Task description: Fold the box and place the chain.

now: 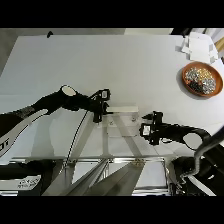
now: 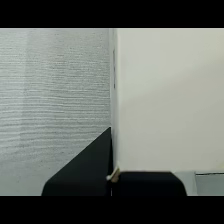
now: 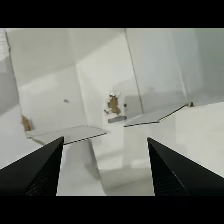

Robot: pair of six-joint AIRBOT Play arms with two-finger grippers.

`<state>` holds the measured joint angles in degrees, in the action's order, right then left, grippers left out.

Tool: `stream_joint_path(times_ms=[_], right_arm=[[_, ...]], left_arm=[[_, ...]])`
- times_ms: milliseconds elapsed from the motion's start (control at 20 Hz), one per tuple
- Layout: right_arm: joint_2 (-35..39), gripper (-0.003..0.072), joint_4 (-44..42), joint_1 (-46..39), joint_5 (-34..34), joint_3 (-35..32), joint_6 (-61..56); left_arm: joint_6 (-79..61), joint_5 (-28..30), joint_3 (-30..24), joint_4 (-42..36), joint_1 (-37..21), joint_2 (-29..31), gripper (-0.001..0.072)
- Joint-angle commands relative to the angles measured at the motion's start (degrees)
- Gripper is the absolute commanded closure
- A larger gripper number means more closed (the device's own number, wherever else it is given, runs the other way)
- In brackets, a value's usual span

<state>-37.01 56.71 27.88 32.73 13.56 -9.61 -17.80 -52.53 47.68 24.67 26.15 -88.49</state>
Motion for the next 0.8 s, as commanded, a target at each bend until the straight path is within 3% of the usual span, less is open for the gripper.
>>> stream_joint_path(times_ms=[0,450,750], right_arm=[[2.78,0.0077,4.15,-0.09,3.39,-0.09,-5.53],[2.82,0.0075,6.91,15.61,-4.46,-4.76,-6.47],[-0.76,0.0075,5.81,16.15,-13.97,-4.76,-6.45]], left_arm=[[0.00,0.02,0.00,0.02,0.00,0.00,0.0698],[0.00,0.02,0.00,0.02,0.00,-0.02,0.0698],[0.00,0.02,0.00,0.02,0.02,0.00,0.0698]])
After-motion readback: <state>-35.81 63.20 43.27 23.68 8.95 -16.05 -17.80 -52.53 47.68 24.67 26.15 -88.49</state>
